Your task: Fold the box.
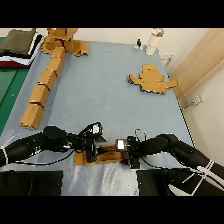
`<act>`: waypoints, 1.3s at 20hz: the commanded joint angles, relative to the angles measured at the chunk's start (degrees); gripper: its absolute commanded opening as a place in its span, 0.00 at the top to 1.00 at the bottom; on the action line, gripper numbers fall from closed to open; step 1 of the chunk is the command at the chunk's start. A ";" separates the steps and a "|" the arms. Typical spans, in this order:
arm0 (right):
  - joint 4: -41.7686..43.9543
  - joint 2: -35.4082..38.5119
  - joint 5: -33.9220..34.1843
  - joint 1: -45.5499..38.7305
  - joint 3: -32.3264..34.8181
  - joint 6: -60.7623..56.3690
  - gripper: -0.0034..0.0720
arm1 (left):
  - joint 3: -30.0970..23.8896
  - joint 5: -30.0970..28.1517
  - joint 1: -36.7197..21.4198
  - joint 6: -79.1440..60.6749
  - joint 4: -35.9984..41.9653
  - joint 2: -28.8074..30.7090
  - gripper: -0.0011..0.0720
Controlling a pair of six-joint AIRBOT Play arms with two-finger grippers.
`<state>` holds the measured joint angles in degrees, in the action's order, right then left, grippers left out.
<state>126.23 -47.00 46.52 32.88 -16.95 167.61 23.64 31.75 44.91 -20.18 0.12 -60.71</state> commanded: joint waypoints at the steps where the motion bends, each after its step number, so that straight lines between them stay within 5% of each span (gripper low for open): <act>1: 0.02 0.04 0.02 -0.02 0.00 0.00 0.29 | 0.00 -0.50 0.00 0.35 -0.35 1.38 0.41; 4: 0.02 0.04 0.02 -0.02 0.00 0.00 0.29 | -0.02 -4.57 0.00 11.72 -7.26 7.06 0.41; 7: 0.02 0.04 0.02 -0.02 0.00 0.00 0.29 | 0.00 -4.33 -0.50 41.79 -35.17 14.29 0.41; 10: 0.02 0.04 0.02 -0.02 0.00 0.00 0.29 | 0.00 9.16 -2.51 82.90 -64.96 21.16 0.43; 11: 0.02 0.04 0.02 -0.02 0.00 0.02 0.29 | 0.00 16.06 -2.93 95.84 -70.27 22.93 0.76; 12: 0.02 0.04 0.02 -0.02 0.00 0.02 0.29 | 0.00 22.08 -2.97 103.27 -71.34 24.11 0.97; 15: 0.02 0.04 0.02 -0.02 0.00 0.00 0.29 | -0.02 30.69 -1.46 107.97 -57.46 24.48 0.97; 18: 0.02 0.04 0.02 -0.02 0.00 0.00 0.29 | -0.02 19.37 2.32 106.88 -36.26 22.91 0.97; 21: 0.02 0.04 0.02 -0.02 0.00 0.00 0.29 | 0.00 7.54 7.06 104.17 -24.22 18.36 0.97; 26: 0.00 0.04 0.02 -0.02 0.00 0.02 0.29 | 0.00 1.14 11.21 83.56 3.23 8.61 0.97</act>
<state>126.23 -47.00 46.54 32.86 -16.97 167.61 23.59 38.17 53.95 75.57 -15.66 -47.55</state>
